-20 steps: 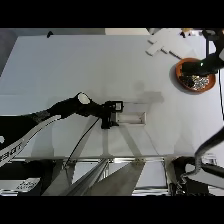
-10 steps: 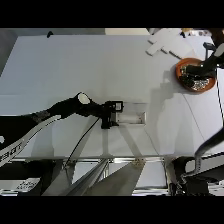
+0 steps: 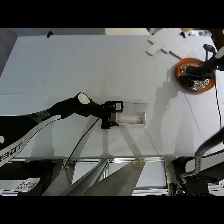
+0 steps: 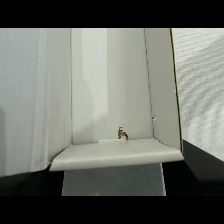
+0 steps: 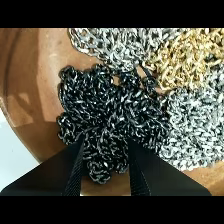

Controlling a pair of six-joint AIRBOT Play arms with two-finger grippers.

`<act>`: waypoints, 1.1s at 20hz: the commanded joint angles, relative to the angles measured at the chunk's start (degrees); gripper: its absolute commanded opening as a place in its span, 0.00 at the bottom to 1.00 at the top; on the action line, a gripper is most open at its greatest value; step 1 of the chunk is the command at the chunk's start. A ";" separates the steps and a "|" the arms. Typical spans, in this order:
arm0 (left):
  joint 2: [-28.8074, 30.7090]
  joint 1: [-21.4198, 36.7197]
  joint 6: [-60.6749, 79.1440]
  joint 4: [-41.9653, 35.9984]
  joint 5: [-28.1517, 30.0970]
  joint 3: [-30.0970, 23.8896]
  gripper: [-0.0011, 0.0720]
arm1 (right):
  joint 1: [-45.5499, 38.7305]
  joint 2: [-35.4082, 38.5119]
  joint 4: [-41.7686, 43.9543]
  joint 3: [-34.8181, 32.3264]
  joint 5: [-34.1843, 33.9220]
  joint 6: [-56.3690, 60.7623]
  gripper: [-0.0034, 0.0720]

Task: Fold the box and place the chain.

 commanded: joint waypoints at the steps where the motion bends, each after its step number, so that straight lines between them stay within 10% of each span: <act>1: 0.04 0.00 0.00 0.02 0.00 -0.02 0.36 | -0.07 -1.42 0.87 0.02 0.07 -0.48 0.41; 3: 0.04 0.00 0.00 0.02 0.00 -0.02 0.36 | -0.07 -2.51 0.87 0.02 1.11 -0.48 0.38; 5: 0.04 0.00 0.00 0.02 0.00 -0.02 0.36 | -0.07 -2.25 0.83 0.02 1.18 -0.48 0.08; 12: 0.04 0.00 0.00 0.02 0.02 -0.02 0.36 | -0.07 -0.79 0.81 0.02 3.76 -0.63 0.07; 22: 0.04 0.00 0.00 0.02 0.02 -0.02 0.36 | -0.07 19.78 8.70 -0.07 11.98 -6.88 0.07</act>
